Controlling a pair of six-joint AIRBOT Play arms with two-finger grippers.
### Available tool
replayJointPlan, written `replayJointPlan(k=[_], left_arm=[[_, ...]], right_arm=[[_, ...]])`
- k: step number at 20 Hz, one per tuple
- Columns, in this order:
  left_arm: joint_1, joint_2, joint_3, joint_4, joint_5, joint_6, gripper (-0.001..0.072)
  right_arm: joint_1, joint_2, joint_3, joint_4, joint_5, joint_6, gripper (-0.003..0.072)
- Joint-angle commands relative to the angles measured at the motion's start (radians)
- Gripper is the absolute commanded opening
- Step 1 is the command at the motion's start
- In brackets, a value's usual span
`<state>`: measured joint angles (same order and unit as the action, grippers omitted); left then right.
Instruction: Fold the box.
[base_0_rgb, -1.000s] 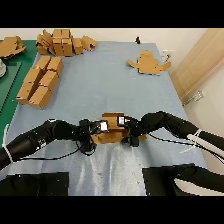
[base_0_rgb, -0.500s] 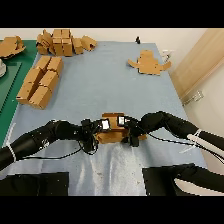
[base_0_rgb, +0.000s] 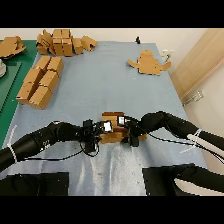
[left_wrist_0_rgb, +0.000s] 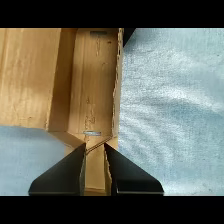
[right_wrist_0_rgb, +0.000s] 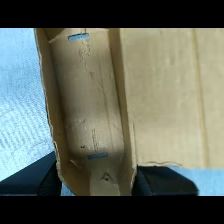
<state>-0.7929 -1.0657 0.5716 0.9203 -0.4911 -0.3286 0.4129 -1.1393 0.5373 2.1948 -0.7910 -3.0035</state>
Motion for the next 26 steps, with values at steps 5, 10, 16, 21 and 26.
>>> replayJointPlan(k=[5, 10, 16, 21, 26], left_arm=[[-0.011, 0.000, 0.001, 0.002, 0.026, 0.010, 0.0172], [-0.010, 0.000, 0.001, 0.026, -0.084, 0.012, 0.0172], [-0.010, 0.000, 0.001, 0.159, -0.051, -0.091, 0.0175], [-0.010, 0.000, 0.003, 0.158, 0.065, -0.089, 0.0486], [-0.010, 0.000, 0.021, 0.157, 0.062, -0.087, 0.0350]], right_arm=[[0.000, 0.000, -0.001, 0.000, 0.000, 0.000, 0.0450], [0.000, 0.000, -0.001, 0.001, 0.000, 0.000, 0.0450], [0.000, 0.000, -0.001, 0.001, 0.000, 0.000, 0.0450], [0.000, 0.000, -0.001, 0.001, 0.000, 0.000, 0.0450], [0.000, 0.000, -0.001, 0.000, 0.000, 0.000, 0.0450]])
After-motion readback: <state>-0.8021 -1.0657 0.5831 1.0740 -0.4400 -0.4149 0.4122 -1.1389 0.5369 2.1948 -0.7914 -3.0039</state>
